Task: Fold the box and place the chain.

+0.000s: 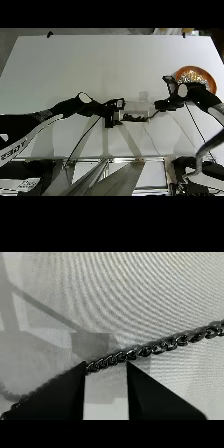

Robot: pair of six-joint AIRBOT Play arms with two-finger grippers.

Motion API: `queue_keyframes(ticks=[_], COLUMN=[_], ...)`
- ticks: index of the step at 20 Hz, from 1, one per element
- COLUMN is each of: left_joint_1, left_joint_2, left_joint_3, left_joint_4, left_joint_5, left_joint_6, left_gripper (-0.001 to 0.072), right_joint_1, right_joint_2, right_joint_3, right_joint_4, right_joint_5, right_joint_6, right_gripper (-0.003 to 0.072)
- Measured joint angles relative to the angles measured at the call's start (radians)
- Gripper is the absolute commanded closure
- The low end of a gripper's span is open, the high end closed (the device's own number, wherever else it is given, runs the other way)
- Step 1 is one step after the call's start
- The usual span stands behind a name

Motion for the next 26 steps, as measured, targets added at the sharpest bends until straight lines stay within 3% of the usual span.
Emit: queue_keyframes(ticks=[1,6,12,17,21,26], left_joint_1=[0.000,0.000,0.000,0.000,0.000,0.000], left_joint_2=[0.000,0.000,0.000,0.000,0.000,0.000], left_joint_3=[0.000,0.000,0.000,0.000,0.000,0.000], left_joint_4=[0.000,0.000,0.000,0.000,0.000,0.000], left_joint_5=[0.000,0.000,0.000,0.000,-0.002,-0.005], left_joint_6=[0.000,0.000,0.000,0.000,0.000,0.000], left_gripper=[0.0437,0.0437,0.0437,0.0437,0.0437,0.0437], right_joint_1=[-0.001,0.000,0.030,0.174,0.324,0.481], right_joint_2=[-0.006,0.019,0.256,0.467,0.532,0.525], right_joint_3=[0.001,-0.003,-0.002,-0.002,-0.002,-0.002], right_joint_4=[-0.005,-0.001,-0.018,0.063,0.203,0.272], right_joint_5=[0.003,0.011,0.079,0.148,0.093,-0.028], right_joint_6=[0.000,-0.039,-0.057,-0.058,-0.056,-0.026], right_gripper=[0.0666,0.0668,0.0667,0.0667,0.0667,0.0667])
